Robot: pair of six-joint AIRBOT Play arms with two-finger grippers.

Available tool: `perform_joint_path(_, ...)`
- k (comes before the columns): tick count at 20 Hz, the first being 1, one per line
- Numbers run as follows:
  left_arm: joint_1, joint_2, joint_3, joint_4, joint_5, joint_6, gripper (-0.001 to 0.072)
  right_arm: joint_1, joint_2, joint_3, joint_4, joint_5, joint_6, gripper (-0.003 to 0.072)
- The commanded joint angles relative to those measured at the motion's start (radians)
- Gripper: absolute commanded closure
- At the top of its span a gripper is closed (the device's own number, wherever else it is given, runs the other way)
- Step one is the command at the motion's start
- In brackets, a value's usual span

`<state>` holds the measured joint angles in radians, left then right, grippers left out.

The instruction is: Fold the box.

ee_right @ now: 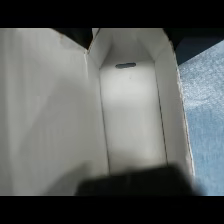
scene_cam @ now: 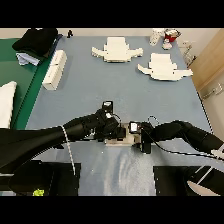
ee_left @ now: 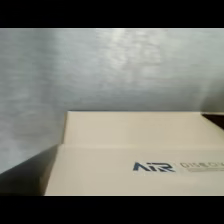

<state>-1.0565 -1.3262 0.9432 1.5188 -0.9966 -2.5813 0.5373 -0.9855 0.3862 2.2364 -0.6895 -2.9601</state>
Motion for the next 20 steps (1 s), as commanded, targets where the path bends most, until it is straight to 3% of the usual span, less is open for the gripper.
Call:
perform_joint_path(1,0.003,0.005,0.0,0.014,-0.029,0.004,0.0095,0.0,0.0,0.001,0.001,0.0,0.002,0.0189)
perform_joint_path(6,0.003,0.094,0.0,0.016,-0.089,0.061,0.0095,0.0,0.0,0.001,0.001,0.0,0.001,0.0189)
perform_joint_path(10,0.003,0.209,0.0,0.042,-0.281,0.109,0.0096,0.0,0.0,0.001,0.001,0.0,0.002,0.0189)
perform_joint_path(11,0.003,0.233,0.0,0.046,-0.33,0.126,0.0183,0.0,0.0,0.001,0.001,0.0,0.001,0.0189)
perform_joint_path(13,0.003,0.264,0.0,0.045,-0.395,0.213,0.0689,0.0,0.0,0.001,0.001,0.0,0.001,0.0189)
perform_joint_path(20,0.002,0.265,-0.001,0.02,-0.309,0.531,0.0695,0.0,0.0,0.001,0.001,0.0,0.001,0.0189)
